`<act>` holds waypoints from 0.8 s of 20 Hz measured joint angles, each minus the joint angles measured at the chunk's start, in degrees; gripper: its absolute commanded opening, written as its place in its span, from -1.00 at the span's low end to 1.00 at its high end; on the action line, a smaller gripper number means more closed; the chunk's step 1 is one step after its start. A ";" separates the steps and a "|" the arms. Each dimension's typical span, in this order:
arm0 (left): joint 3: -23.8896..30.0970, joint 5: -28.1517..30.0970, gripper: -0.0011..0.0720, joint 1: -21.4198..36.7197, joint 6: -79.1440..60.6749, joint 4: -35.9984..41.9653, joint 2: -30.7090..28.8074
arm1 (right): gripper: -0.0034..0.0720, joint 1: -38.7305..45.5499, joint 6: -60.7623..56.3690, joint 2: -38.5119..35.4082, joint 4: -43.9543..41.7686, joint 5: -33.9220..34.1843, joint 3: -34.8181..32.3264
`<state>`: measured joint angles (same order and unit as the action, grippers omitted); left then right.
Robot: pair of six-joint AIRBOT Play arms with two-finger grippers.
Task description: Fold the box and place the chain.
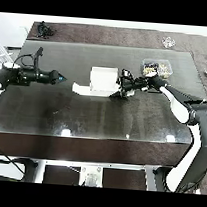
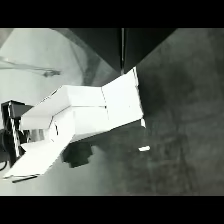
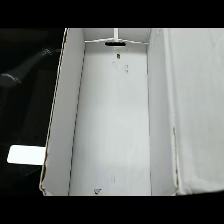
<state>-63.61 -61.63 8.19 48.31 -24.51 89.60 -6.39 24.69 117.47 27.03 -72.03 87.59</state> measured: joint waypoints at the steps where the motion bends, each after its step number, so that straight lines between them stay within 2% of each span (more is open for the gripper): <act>1: 0.13 -0.72 -0.92 0.00 1.92 -0.02 0.02 | 0.66 0.00 0.00 0.00 -0.02 0.00 0.00; 8: 0.55 -1.46 -0.92 -0.13 8.92 -4.72 1.33 | 0.66 0.02 0.00 0.00 -0.02 0.00 0.02; 16: 0.26 7.54 -0.92 -7.54 12.79 -10.47 4.98 | 0.66 0.02 0.00 0.00 -0.02 0.00 0.00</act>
<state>-63.35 -54.08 0.64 61.10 -34.98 94.59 -6.37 24.69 117.47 27.00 -72.03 87.59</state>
